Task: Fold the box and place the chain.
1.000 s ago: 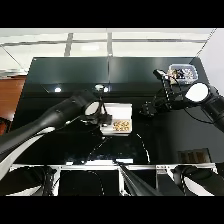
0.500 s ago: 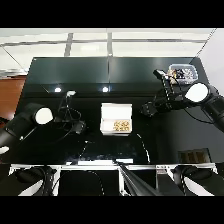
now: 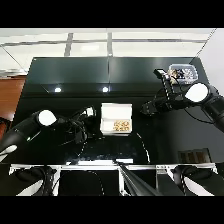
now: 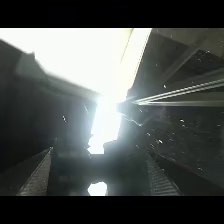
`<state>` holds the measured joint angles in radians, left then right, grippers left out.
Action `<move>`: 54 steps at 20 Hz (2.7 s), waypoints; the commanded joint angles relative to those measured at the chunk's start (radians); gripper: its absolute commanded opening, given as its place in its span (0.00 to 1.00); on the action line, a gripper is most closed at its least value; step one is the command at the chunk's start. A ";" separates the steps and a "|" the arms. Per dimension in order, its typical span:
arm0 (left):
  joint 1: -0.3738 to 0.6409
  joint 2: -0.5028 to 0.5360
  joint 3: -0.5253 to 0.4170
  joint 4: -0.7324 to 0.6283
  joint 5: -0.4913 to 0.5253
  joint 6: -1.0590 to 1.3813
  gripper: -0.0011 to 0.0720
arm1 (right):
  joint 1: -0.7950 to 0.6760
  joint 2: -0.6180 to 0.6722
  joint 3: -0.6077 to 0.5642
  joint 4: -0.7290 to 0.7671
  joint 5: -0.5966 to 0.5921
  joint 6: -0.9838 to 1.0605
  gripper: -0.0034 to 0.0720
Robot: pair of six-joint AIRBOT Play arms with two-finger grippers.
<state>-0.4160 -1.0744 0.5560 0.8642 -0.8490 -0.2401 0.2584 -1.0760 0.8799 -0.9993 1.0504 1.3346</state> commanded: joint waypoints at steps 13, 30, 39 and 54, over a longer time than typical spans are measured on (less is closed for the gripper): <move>0.073 -0.265 0.120 -0.286 -0.066 0.526 0.99 | 0.002 -0.001 0.000 0.001 -0.018 0.043 0.42; -0.006 -0.286 0.120 -0.278 -0.017 0.489 0.99 | 0.003 -0.001 0.000 0.000 -0.041 0.043 0.42; -0.010 -0.286 0.121 -0.279 0.002 0.468 0.99 | 0.003 -0.001 0.000 0.000 -0.047 0.043 0.42; -0.072 -0.288 0.124 -0.307 0.060 0.446 0.55 | 0.003 -0.001 0.000 0.000 -0.116 0.043 0.42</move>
<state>-0.4870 -1.3617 0.6792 0.5568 -0.7959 0.2100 0.2611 -1.0771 0.8795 -0.9993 0.9722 1.3773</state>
